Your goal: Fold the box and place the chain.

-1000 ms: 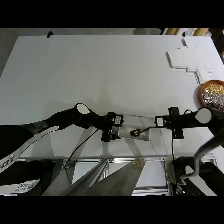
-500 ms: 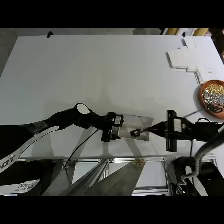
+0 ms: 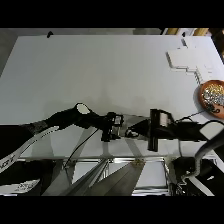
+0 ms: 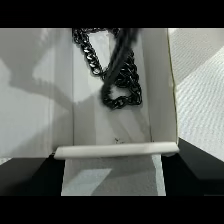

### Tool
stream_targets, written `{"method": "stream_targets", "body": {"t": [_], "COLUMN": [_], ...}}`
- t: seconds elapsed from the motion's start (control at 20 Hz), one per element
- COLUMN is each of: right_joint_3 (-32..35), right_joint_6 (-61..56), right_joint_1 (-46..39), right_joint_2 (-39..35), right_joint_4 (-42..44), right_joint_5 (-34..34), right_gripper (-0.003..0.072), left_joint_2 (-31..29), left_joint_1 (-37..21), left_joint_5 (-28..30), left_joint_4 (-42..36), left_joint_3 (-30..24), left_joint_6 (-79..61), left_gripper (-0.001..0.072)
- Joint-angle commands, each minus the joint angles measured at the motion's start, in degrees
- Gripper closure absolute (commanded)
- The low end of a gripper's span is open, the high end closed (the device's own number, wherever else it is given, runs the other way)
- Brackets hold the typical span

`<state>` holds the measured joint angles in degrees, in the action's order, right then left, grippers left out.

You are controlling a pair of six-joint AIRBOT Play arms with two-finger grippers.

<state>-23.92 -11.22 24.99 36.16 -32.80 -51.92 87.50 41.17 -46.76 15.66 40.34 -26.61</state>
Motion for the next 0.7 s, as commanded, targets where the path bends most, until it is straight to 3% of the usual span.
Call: {"method": "stream_targets", "body": {"t": [0.0,0.1,0.4,0.65], "right_joint_3": [0.02,-0.11,-7.43,-8.68], "right_joint_6": [-8.94,-10.91,-12.70,-15.93], "right_joint_1": [3.45,3.45,2.93,-11.89], "right_joint_2": [4.02,3.04,-4.37,-4.55], "right_joint_4": [-10.10,-12.85,-31.74,-35.41], "right_joint_5": [4.02,4.83,-0.24,-2.47], "right_gripper": [0.0610,0.0484,0.0484,0.0487], "left_joint_2": [0.02,0.02,0.02,0.02], "left_joint_1": [-0.02,-0.02,-0.02,-0.02], "left_joint_5": [0.00,0.00,0.00,0.02], "left_joint_4": [0.02,0.02,0.02,0.02], "left_joint_3": [0.02,0.04,0.02,0.02], "left_joint_6": [-0.02,-0.02,-0.02,-0.02], "left_gripper": [0.0500,0.0500,0.0500,0.0500]}}
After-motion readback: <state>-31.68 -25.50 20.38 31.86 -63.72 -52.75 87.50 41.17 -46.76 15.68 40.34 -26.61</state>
